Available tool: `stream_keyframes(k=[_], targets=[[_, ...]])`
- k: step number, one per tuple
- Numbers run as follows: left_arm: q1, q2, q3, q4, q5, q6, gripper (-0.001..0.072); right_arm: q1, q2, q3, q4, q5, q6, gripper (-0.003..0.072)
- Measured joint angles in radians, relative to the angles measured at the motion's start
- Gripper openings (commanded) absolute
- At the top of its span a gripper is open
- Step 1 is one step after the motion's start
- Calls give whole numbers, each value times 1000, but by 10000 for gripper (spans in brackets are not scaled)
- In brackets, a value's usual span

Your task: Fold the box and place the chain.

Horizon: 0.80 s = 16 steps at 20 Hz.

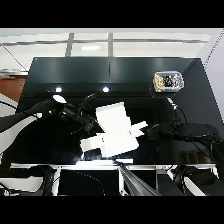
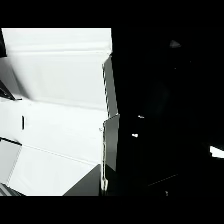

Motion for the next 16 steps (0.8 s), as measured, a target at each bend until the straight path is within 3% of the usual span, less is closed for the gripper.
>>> stream_keyframes(k=[1, 2, 3, 4, 9, 10, 11, 12, 16], targets=[[-2, 0, 0, -1, 4, 0, 332, 0, 0, 0, 0, 0, 0, 27], [-4, 0, 0, -1, 7, 0, 274, 0, 0, 0, 0, 0, 0, 27], [-5, 0, 0, -1, 16, -1, 143, 0, 0, 0, 0, 0, 0, 27], [-6, 0, 0, -2, 21, -2, 107, 0, 0, 0, 0, 0, 0, 27], [-8, -1, 0, -3, 45, -2, 107, 0, 0, 0, 0, 0, 0, 33], [-8, -1, 0, -3, 49, -1, 63, 0, 0, 0, 0, 0, 0, 40], [-8, -1, 0, -3, 51, -1, 33, 0, 0, 0, 0, 0, 0, 287], [-8, -1, 0, -3, 51, 2, 33, 0, 0, 0, 0, -1, 0, 480], [-8, 2, 3, 3, 52, 37, 30, 0, 0, 0, -33, -3, 25, 494]])
